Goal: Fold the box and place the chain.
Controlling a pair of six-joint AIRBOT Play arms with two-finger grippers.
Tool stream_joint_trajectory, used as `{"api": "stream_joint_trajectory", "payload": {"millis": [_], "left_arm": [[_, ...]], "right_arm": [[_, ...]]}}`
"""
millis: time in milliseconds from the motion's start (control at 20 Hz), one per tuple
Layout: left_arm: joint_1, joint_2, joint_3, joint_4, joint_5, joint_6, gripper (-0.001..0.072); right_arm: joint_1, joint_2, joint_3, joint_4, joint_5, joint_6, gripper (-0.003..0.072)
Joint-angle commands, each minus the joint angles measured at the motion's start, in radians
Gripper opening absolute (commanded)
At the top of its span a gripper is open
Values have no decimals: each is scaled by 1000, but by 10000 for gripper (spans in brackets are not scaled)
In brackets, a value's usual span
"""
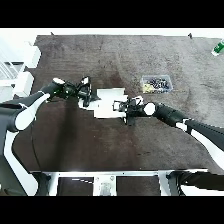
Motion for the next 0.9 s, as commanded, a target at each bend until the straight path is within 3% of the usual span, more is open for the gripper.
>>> {"api": "stream_joint_trajectory", "payload": {"millis": [0, 200, 550, 700, 850], "left_arm": [[-1, 0, -1, 0, -1, 0, 24], [-1, 0, -1, 0, -1, 0, 24], [-1, 0, -1, 0, -1, 0, 23], [-1, 0, -1, 0, -2, 0, 23], [-1, 0, -1, 0, -1, 0, 24]], "right_arm": [[3, 14, -3, 4, -83, 65, 557], [-5, 87, -2, 4, -101, 85, 557], [-6, 59, 5, 5, -224, 82, 557], [-15, 47, 26, 12, -201, 82, 556], [-52, 45, 50, 12, -104, 82, 557]]}}
